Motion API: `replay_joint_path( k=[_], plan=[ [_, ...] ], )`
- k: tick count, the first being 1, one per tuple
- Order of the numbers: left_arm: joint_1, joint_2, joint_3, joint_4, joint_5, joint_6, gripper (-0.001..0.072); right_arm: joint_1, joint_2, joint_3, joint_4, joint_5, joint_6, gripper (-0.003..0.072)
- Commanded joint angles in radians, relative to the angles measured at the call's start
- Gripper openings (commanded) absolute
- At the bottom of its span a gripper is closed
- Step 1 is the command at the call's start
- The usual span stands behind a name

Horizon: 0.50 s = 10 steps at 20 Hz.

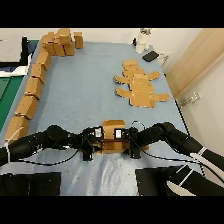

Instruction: Fold the box.

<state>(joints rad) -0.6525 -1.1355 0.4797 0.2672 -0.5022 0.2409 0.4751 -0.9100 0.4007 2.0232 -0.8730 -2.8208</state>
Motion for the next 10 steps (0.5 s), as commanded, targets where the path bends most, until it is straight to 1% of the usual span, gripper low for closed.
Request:
replay_joint_path(
  k=[1,2,3,5,10],
  plan=[
    [-0.013,-0.025,0.007,-0.023,-0.001,0.062,0.0210,0.000,-0.001,0.000,0.000,0.000,0.000,0.0551],
    [-0.015,-0.027,0.008,-0.029,0.007,0.068,0.0169,0.000,-0.001,0.000,0.000,0.000,0.000,0.0551],
    [-0.015,-0.027,0.008,-0.029,0.021,0.068,0.0068,0.000,-0.001,0.000,0.000,0.000,0.000,0.0551],
    [-0.015,-0.027,0.007,-0.029,0.048,0.068,0.0060,0.000,-0.001,0.000,0.000,0.000,0.000,0.0551],
    [-0.015,-0.027,0.007,-0.063,0.050,0.070,0.0062,0.000,-0.001,0.000,0.000,0.000,0.000,0.0551]
  ],
)
